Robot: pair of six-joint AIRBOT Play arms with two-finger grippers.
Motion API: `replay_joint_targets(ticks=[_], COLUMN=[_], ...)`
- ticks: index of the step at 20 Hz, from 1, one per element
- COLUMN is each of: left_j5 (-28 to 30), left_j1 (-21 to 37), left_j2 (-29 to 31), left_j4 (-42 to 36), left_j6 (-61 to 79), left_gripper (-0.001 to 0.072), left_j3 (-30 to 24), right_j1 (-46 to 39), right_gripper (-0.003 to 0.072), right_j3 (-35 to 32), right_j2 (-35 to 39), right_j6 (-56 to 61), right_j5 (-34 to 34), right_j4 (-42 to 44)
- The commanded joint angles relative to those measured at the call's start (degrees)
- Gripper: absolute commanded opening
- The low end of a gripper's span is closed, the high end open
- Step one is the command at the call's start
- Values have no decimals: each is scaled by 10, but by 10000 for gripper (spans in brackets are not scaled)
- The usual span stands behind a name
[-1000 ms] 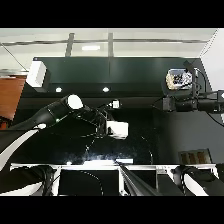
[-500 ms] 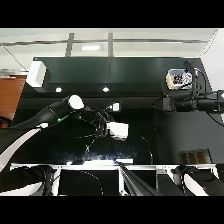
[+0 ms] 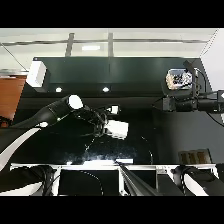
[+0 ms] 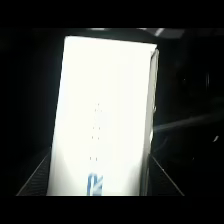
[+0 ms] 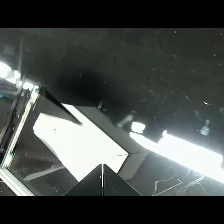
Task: Fold the box and place the chain.
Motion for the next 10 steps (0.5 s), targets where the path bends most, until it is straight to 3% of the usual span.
replay_joint_targets(ticks=[1, 6, 10], left_j5=[-15, -19, 34], left_j1=[7, 5, -28], left_j2=[3, -1, -25], left_j4=[-1, 2, 2], left_j6=[-13, -17, -17], left_gripper=[714, 714, 714], left_j3=[0, 0, -1], right_j1=[0, 0, 0], right_gripper=[15, 15, 15], right_j3=[1, 1, 1], right_j2=[0, 0, 0], right_j6=[0, 0, 0], right_j5=[0, 0, 0], right_j4=[1, 1, 1])
